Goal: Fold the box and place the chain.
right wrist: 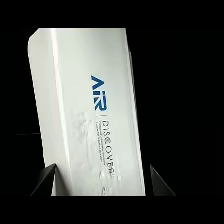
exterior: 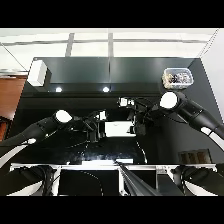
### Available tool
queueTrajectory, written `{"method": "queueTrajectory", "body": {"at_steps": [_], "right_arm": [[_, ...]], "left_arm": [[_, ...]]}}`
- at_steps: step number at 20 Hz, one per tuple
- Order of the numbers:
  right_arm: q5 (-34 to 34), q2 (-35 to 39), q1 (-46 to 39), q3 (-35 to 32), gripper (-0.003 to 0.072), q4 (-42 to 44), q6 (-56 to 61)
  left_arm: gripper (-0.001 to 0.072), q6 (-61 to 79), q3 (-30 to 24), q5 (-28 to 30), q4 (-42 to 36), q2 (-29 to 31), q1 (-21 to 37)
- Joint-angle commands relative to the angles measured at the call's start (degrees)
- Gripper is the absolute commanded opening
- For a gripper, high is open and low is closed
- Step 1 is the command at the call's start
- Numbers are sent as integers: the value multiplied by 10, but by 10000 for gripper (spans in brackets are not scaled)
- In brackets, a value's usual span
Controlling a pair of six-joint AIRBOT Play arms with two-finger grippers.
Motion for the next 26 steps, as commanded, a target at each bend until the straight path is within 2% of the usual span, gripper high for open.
{"method": "queueTrajectory", "body": {"at_steps": [1,7,8,9,10,18,19,21,22,26], "right_arm": [[-17,8,5,0,720,-5,15],[-19,17,5,0,720,-6,15],[-20,17,5,0,660,-5,15],[-18,17,5,0,531,-4,16],[-16,17,5,0,484,-4,16],[18,17,5,0,478,-1,48],[18,17,5,0,406,-1,48],[18,17,5,0,379,-1,49],[18,17,5,0,188,-1,49],[18,17,5,0,178,-1,49]], "left_arm": [[295,0,0,0,0,0,0],[295,0,0,0,0,0,0],[294,0,0,0,0,0,0],[295,0,0,0,0,0,0],[295,0,0,0,0,0,0],[295,0,0,0,0,0,0],[295,0,0,0,0,0,0],[295,0,0,0,0,0,0],[295,0,0,0,0,0,0],[295,0,0,0,0,0,0]]}}
